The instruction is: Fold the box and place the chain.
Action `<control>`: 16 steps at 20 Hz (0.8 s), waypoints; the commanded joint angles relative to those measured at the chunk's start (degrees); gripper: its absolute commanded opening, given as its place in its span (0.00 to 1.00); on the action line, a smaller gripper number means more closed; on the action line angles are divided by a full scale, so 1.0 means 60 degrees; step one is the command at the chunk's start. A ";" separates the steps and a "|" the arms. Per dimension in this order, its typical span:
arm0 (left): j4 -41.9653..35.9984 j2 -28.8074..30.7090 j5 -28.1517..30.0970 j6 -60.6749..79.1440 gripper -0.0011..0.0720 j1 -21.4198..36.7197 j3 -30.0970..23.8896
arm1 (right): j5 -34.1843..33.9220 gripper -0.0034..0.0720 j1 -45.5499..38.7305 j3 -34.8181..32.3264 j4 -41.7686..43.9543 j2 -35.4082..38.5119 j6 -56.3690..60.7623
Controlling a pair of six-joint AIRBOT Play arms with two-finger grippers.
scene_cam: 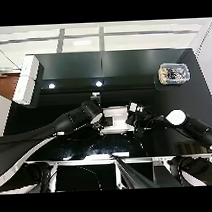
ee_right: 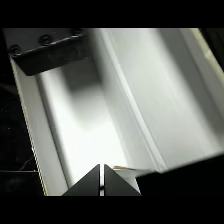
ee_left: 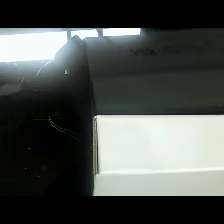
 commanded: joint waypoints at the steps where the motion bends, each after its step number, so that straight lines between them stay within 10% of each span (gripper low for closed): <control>1: 0.0004 -0.0004 0.0000 0.0033 0.06 0.0007 0.0000 | 0.1239 0.10 -0.0900 0.0124 -0.0976 0.0725 0.1479; 8: 0.0004 -0.0004 0.0000 0.0033 0.06 0.0007 0.0000 | 0.4284 0.10 -0.3719 0.0430 -0.0918 0.1934 0.3869; 16: 0.0007 -0.0004 0.0000 0.0036 0.06 0.0007 0.0000 | 0.3741 0.10 -0.6360 -0.0291 -0.3337 0.1687 1.1479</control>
